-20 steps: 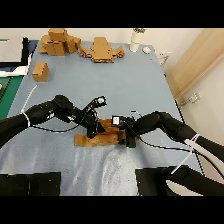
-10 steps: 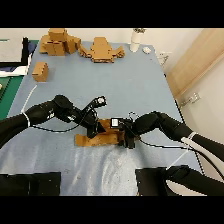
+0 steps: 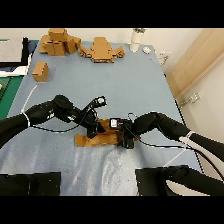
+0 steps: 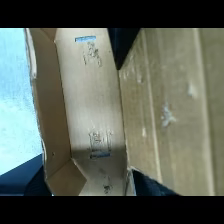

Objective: Fold the box.

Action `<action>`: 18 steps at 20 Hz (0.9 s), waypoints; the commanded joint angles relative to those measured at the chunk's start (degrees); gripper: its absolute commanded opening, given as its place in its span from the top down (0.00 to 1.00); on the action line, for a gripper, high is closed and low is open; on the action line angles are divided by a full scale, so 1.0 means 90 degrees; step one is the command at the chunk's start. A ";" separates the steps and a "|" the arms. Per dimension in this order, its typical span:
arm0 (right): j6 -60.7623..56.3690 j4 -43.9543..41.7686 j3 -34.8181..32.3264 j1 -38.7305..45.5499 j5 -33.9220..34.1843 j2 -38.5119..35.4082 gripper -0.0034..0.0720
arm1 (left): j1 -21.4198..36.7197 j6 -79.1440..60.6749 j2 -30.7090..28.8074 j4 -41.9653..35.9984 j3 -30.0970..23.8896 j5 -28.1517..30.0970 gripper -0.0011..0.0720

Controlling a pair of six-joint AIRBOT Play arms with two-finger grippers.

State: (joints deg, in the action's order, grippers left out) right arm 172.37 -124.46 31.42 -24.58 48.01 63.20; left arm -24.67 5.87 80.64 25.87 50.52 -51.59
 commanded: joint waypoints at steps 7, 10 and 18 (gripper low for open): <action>-0.0002 0.0087 0.0005 -0.0017 0.0039 0.0039 0.27 | 0.0005 -0.0002 0.0002 0.0000 0.0002 0.0002 0.97; -0.0002 0.0085 0.0005 -0.0017 0.0058 0.0039 0.27 | 0.0002 -0.0002 0.0002 -0.0002 0.0002 0.0002 0.97; -0.0005 0.0087 0.0005 -0.0017 0.0061 0.0039 0.27 | 0.0002 -0.0002 0.0002 -0.0007 0.0002 0.0002 0.97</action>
